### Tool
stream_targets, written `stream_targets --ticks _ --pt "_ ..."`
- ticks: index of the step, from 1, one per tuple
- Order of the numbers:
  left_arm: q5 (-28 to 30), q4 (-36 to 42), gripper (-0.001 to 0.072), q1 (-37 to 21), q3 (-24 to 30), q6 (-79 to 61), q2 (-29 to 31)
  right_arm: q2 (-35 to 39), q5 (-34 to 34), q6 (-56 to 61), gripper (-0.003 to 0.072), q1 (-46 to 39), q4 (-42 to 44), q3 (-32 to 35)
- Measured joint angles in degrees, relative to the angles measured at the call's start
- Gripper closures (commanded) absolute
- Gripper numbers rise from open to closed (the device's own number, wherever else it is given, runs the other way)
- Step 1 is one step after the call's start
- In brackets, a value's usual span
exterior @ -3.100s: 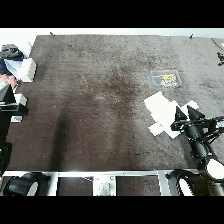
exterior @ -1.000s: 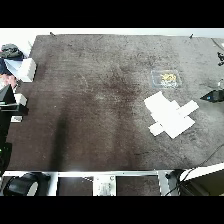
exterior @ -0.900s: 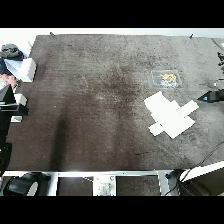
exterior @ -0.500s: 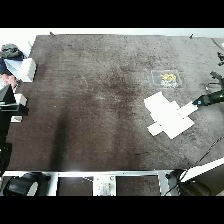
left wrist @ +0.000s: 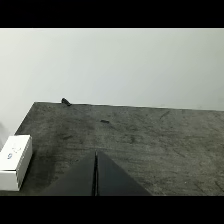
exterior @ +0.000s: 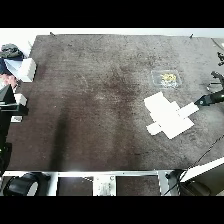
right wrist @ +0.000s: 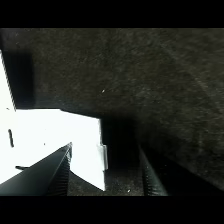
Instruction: Fold the box and place the chain.
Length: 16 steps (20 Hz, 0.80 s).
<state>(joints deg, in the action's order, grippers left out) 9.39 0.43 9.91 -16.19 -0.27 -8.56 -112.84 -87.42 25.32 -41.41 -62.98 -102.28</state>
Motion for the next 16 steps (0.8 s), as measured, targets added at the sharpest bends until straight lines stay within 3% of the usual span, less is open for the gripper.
stream_targets --ticks 16 --pt "0.0 -0.02 0.0698 0.0 0.02 0.0 0.0 -2.25 -10.49 -0.24 0.0229 1.53 3.1 2.86"
